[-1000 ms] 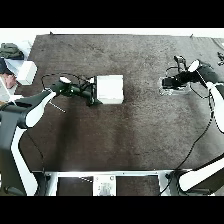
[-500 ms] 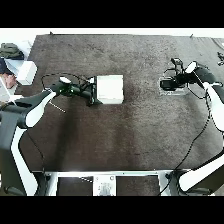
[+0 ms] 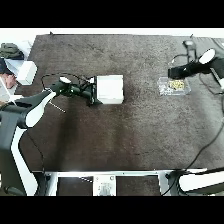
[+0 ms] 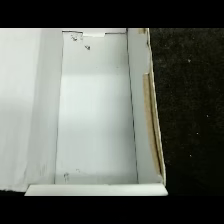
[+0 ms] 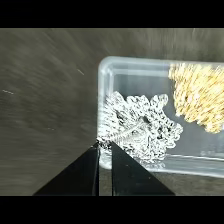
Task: Fold the box and place the chain.
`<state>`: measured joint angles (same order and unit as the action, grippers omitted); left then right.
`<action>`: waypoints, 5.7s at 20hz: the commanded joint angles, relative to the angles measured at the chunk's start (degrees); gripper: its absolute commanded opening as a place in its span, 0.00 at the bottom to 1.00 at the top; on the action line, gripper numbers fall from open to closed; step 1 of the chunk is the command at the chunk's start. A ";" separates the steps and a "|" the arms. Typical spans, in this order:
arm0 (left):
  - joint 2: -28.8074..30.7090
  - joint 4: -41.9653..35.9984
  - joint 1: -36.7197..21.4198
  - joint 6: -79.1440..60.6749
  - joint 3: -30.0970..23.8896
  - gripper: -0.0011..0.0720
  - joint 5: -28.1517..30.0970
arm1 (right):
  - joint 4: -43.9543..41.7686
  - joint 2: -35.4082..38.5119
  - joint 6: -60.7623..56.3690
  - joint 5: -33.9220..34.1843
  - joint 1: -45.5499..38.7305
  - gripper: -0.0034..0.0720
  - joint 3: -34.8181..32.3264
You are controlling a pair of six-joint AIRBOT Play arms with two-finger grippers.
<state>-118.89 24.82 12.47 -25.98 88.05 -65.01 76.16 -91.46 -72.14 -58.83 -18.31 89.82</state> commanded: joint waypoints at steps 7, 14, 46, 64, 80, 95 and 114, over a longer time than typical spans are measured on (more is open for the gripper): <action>0.00 0.00 -0.02 0.00 -0.02 0.49 0.02 | -8.44 27.36 5.42 17.42 9.97 0.03 0.15; 0.00 0.00 -0.02 0.00 -0.02 0.49 0.02 | -8.50 29.03 7.17 28.46 26.36 0.03 0.17; 0.00 0.00 -0.02 0.00 -0.02 0.49 0.02 | -10.58 19.74 9.44 43.41 38.71 0.03 5.16; 0.00 0.00 -0.02 0.00 -0.02 0.49 0.02 | -10.38 4.22 4.31 20.74 33.64 0.57 -13.62; 0.00 0.00 -0.02 0.00 -0.02 0.49 0.02 | -17.73 15.41 -7.41 29.73 2.38 0.49 -40.68; 0.00 0.00 -0.02 0.00 -0.02 0.49 0.02 | -39.41 -3.63 2.56 38.29 3.37 0.33 -29.68; 0.00 0.00 -0.02 0.00 -0.02 0.49 0.02 | -44.70 23.28 15.61 34.07 29.49 0.03 -23.06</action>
<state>-118.89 24.82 12.47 -25.98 88.05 -65.01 31.66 -69.63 -57.49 -26.72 5.69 65.08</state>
